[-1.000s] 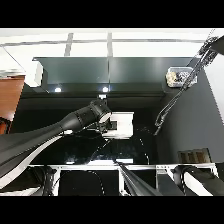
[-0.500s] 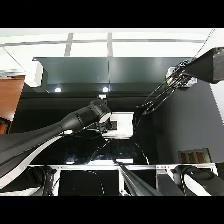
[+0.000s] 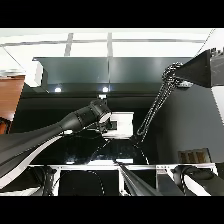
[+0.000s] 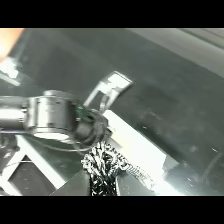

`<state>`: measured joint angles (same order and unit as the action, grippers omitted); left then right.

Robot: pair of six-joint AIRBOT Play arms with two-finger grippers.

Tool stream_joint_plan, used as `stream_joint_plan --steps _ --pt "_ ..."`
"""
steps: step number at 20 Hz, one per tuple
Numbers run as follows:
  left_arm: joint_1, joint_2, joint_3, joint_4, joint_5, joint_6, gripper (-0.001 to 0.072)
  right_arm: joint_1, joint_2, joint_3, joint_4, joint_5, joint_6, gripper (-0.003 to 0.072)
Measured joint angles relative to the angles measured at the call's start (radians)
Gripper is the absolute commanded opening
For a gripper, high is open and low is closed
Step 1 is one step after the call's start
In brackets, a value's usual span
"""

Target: Fold the box and place the chain.

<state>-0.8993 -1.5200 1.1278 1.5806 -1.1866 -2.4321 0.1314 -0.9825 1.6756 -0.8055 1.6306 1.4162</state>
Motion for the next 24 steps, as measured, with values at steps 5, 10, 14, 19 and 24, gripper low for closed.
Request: stream_joint_plan --steps 5,10,14,19,24 --pt "0.000 0.000 0.000 0.000 0.000 0.000 0.0028 0.014 0.000 0.000 0.105 -0.029 -0.014 0.0006" --pt "0.000 0.000 0.000 0.000 0.000 0.000 0.0028 0.063 -0.008 -0.001 0.145 -0.109 -0.018 0.0007" --pt "0.000 0.000 0.000 0.000 0.000 0.000 0.0028 0.077 -0.029 -0.001 0.154 -0.163 -0.019 0.0007" --pt "0.000 0.000 0.000 0.000 0.000 0.000 0.0028 0.082 -0.042 -0.001 0.172 -0.190 -0.020 0.0007" --pt "0.000 0.000 0.000 0.000 0.000 0.000 0.0028 0.084 -0.044 -0.001 0.217 -0.199 -0.025 0.0007"
